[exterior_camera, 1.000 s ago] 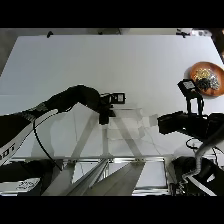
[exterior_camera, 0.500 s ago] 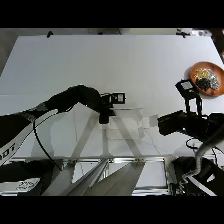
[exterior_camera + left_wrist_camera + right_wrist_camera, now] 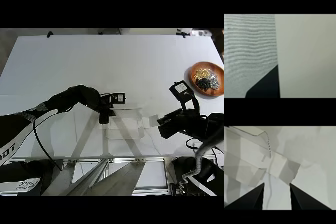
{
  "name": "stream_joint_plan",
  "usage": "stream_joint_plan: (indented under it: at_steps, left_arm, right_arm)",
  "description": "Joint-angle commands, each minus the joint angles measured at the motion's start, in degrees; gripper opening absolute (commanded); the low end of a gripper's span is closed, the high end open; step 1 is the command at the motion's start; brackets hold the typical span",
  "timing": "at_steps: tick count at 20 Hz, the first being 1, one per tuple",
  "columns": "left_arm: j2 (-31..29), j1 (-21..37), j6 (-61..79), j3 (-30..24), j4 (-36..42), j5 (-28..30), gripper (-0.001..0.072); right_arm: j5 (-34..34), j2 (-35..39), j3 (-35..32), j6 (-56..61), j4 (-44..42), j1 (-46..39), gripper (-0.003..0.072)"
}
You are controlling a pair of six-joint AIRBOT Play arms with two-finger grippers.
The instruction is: Fold the box and place the chain.
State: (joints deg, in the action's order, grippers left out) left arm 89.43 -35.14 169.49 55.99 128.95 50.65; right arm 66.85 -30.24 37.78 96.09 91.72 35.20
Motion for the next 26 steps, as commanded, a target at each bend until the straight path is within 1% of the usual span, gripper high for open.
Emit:
stream_joint_plan:
  at_steps: [1, 2, 4, 5, 6, 8, 10, 12, 14, 18, 19, 20, 21, 22, 23, 26]
  left_arm:
    - [0.0, 0.0, 0.0, 0.0, 0.0, 0.1, 0.0012]
    - [0.0, 0.0, 0.0, 0.0, 0.0, 0.1, 0.0012]
    - [0.0, 0.0, 0.0, 0.0, 0.0, 0.1, 0.0012]
    - [0.0, 0.0, 0.0, 0.0, 0.0, 0.1, 0.0012]
    - [0.0, 0.0, 0.0, 0.0, 0.0, 0.1, 0.0012]
    - [0.0, 0.0, 0.0, 0.0, 0.0, 0.1, 0.0012]
    - [0.0, 0.0, 0.0, 0.0, 0.0, 0.1, 0.0012]
    - [0.0, 0.0, 0.0, 0.0, 0.0, 0.1, 0.0012]
    - [0.0, 0.0, 0.0, 0.0, 0.0, 0.1, 0.0012]
    - [0.0, 0.0, 0.0, 0.0, 0.0, 0.1, 0.0012]
    - [0.0, 0.0, 0.0, 0.0, 0.0, 0.1, 0.0012]
    - [0.0, 0.0, 0.0, 0.0, 0.0, 0.1, 0.0012]
    - [0.0, 0.0, 0.0, 0.0, 0.0, 0.1, 0.0012]
    - [0.0, 0.0, 0.0, 0.0, 0.0, 0.1, 0.0012]
    - [0.0, 0.0, 0.0, 0.0, 0.0, 0.1, 0.0012]
    - [0.0, 0.0, 0.0, 0.0, 0.0, 0.1, 0.0012]
  right_arm:
    - [0.0, 0.0, -0.2, -10.1, -0.1, 0.0, 0.0365]
    - [0.0, 0.0, -0.4, -11.2, -0.1, 0.0, 0.0325]
    - [-1.2, 0.0, -1.0, -13.2, -0.6, 0.1, 0.0271]
    - [-2.2, 0.1, -1.4, -15.6, -1.9, 0.1, 0.0153]
    - [-2.9, 0.3, -2.2, -20.1, -4.8, 0.1, 0.0016]
    - [-3.7, 0.5, -5.4, -26.6, -13.1, 0.1, 0.0014]
    - [-4.6, 0.5, -9.7, -29.3, -16.7, 0.1, 0.0014]
    - [-7.3, 0.5, -13.0, -32.4, -16.5, 0.1, 0.0014]
    - [-7.5, 0.5, -14.8, -39.1, -16.5, 0.1, 0.0013]
    - [-6.6, 0.5, -15.2, -45.1, -16.4, 0.1, 0.0024]
    - [-5.1, 0.5, -15.2, -46.6, -16.4, 0.1, 0.0121]
    - [-4.4, 0.5, -15.5, -47.8, -16.7, 0.1, 0.0240]
    - [-4.9, 0.5, -16.1, -48.8, -17.2, 0.1, 0.0430]
    - [-6.8, 0.5, -16.9, -49.3, -17.2, 0.4, 0.0630]
    - [-10.1, 0.5, -17.9, -49.5, -17.0, 0.9, 0.0720]
    - [-19.9, 0.5, -21.6, -54.2, -16.9, 4.2, 0.0720]
